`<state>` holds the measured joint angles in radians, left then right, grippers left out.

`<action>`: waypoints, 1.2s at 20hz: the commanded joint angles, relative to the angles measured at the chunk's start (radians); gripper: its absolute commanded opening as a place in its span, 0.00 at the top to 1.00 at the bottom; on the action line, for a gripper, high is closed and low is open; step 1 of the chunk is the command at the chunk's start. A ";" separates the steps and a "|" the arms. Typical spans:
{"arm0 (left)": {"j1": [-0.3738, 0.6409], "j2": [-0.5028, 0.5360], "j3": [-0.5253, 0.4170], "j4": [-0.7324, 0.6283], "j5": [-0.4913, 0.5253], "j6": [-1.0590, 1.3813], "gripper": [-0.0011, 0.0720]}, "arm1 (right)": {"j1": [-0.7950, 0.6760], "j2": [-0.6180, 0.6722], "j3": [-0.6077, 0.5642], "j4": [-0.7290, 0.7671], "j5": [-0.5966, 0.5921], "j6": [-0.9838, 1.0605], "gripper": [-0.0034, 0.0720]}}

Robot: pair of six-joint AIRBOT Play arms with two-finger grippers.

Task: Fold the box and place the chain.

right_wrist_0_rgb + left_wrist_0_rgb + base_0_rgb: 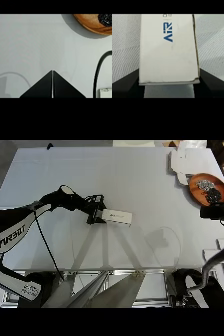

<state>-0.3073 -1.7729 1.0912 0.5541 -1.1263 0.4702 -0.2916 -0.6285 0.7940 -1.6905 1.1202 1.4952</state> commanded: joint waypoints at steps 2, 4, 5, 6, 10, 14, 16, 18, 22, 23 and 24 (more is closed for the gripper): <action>-0.010 0.000 0.000 -0.016 -0.011 0.000 0.53 | -0.003 0.001 0.001 -0.001 0.002 0.000 0.94; -0.024 0.000 0.000 -0.003 -0.018 0.000 0.53 | -0.003 0.001 0.001 0.002 -0.011 0.000 0.94; -0.027 0.000 0.000 -0.001 -0.021 0.000 0.53 | -0.003 0.001 0.001 0.002 -0.014 0.000 0.94; -0.030 0.000 0.000 -0.001 -0.010 -0.001 0.61 | -0.003 0.001 0.001 0.002 -0.013 0.000 0.94; -0.031 0.013 0.000 -0.005 -0.010 0.000 0.98 | -0.003 0.001 0.001 0.002 -0.013 0.000 0.94; -0.031 0.135 0.000 0.019 0.026 -0.002 0.98 | -0.003 0.001 0.001 0.002 -0.013 0.000 0.94; -0.031 0.230 0.000 0.067 0.109 -0.037 0.98 | -0.003 0.001 0.001 0.002 -0.013 0.000 0.94; -0.029 0.339 0.000 0.117 0.248 -0.151 0.98 | -0.003 0.001 0.001 0.002 -0.013 0.000 0.94; -0.028 0.523 0.000 0.227 0.549 -0.414 0.98 | -0.003 0.001 0.001 0.002 -0.013 0.000 0.94; -0.027 0.560 0.000 0.253 0.617 -0.459 0.98 | -0.003 0.001 0.001 0.002 -0.013 0.000 0.94; -0.027 0.595 0.000 0.281 0.681 -0.497 0.98 | -0.003 0.001 0.001 0.002 -0.013 0.000 0.94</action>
<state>-0.3359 -1.2884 1.0901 0.7414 -0.6815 0.1417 -0.2935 -0.6285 0.7940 -1.6890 1.1069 1.4956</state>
